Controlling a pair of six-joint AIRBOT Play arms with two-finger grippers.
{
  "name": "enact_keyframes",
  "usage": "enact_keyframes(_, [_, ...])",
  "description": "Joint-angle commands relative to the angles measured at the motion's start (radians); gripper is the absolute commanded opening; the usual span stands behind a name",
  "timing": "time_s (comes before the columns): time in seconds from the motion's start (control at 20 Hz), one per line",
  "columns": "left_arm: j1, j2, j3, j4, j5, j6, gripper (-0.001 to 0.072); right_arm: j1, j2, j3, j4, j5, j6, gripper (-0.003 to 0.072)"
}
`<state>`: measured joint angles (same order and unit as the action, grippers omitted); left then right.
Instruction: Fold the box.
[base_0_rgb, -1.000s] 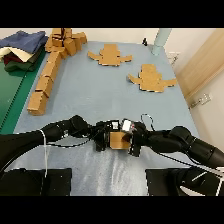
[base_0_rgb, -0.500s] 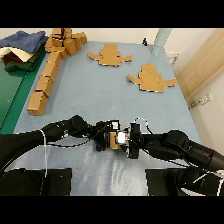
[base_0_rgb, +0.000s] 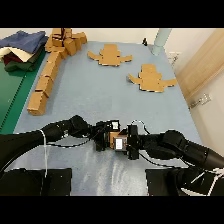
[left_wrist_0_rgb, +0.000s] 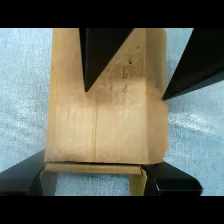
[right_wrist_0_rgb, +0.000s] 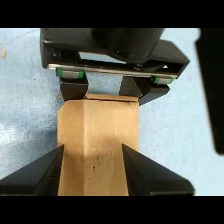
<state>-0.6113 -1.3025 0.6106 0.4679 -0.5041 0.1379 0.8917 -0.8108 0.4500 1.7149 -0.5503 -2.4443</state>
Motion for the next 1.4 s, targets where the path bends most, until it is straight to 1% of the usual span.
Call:
enact_keyframes(0.0, [0.0,0.0,0.0,0.0,0.0,0.0,0.035,0.001,-0.014,0.0,-0.053,0.035,-0.018,0.0571])
enact_keyframes(0.1, [0.0,0.0,0.0,0.0,0.0,0.0,0.035,0.001,-0.014,0.0,-0.082,0.046,-0.017,0.0554])
enact_keyframes(0.15, [0.0,0.0,0.0,0.0,0.0,0.0,0.035,0.001,-0.016,0.0,-0.086,0.045,-0.016,0.0498])
enact_keyframes(0.25, [0.0,0.0,0.0,0.0,0.0,0.0,0.035,0.001,-0.017,0.0,-0.086,0.046,-0.016,0.0496])
enact_keyframes(0.3, [0.0,0.0,0.0,0.0,0.0,0.0,0.035,0.001,-0.017,0.0,-0.085,0.046,-0.016,0.0468])
enact_keyframes(0.5, [0.0,0.0,0.0,0.0,0.0,0.0,0.035,0.002,-0.015,0.0,-0.084,0.045,-0.017,0.0461])
enact_keyframes(0.8, [0.0,0.0,0.0,0.0,0.0,0.0,0.035,0.001,0.048,0.0,-0.084,0.043,-0.017,0.0461])
enact_keyframes(1.05, [0.0,0.0,0.0,0.0,0.0,0.0,0.035,0.001,0.058,0.0,-0.084,0.042,-0.017,0.046])
enact_keyframes(1.15, [0.0,0.0,0.0,0.0,0.0,0.0,0.035,0.002,0.058,0.006,-0.084,0.041,-0.018,0.0438])
enact_keyframes(1.25, [0.0,0.0,0.0,0.0,0.0,0.0,0.035,0.001,0.058,0.012,-0.084,0.041,-0.018,0.0437])
enact_keyframes(1.3, [0.0,0.0,0.0,0.0,0.0,0.0,0.035,0.001,0.058,0.012,-0.084,0.041,-0.018,0.0412])
enact_keyframes(1.35, [0.0,0.0,0.0,0.0,0.0,0.0,0.035,0.002,0.058,0.012,-0.084,0.037,-0.018,0.0366])
